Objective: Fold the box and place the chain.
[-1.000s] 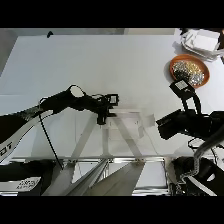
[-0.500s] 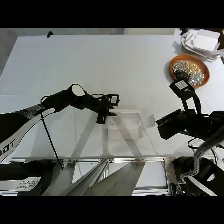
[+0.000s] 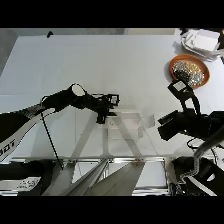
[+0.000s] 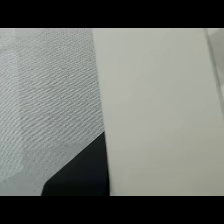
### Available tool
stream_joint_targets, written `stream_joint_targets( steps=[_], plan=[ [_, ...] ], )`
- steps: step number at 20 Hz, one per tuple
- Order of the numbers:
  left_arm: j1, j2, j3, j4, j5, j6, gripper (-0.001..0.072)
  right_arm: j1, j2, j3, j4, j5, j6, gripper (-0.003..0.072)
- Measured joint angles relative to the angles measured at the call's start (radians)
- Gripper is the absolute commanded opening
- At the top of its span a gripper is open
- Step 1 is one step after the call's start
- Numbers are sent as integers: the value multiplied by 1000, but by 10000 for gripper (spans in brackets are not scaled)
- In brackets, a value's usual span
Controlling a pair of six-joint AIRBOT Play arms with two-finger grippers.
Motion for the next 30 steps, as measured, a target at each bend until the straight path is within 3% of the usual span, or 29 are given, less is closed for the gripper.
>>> stream_joint_targets(
  steps=[4, 5, 6, 7, 10, 11, 12, 19, 24, 30],
  plan=[
    [0, 0, 0, 1, -1, 0, 10, 0, 0, -71, 12, -52, -161, 17],
    [0, 0, 0, 2, -1, 0, 10, 0, 0, -97, 24, -76, -206, 107],
    [0, 0, 0, 2, -1, 0, 10, 0, -1, -124, 39, -104, -257, 322],
    [0, 0, 0, 2, -2, 0, 10, 0, -3, -145, 51, -126, -306, 405],
    [0, 0, 0, 3, -2, 0, 10, 0, -10, -185, 97, -153, -466, 437],
    [0, 0, 0, 3, -2, 0, 10, 0, -11, -191, 116, -153, -518, 596],
    [0, 0, 0, 3, -2, 0, 10, 0, -12, -196, 133, -153, -576, 710],
    [0, 0, 0, 4, -3, 0, 10, 0, -11, -318, 203, -252, -938, 708],
    [0, 0, 0, 3, -3, 0, 10, 32, 35, -465, 226, -445, -1101, 714],
    [0, 0, 0, 4, -3, 0, 10, 155, 65, -601, 262, -643, -1157, 717]
  ],
)
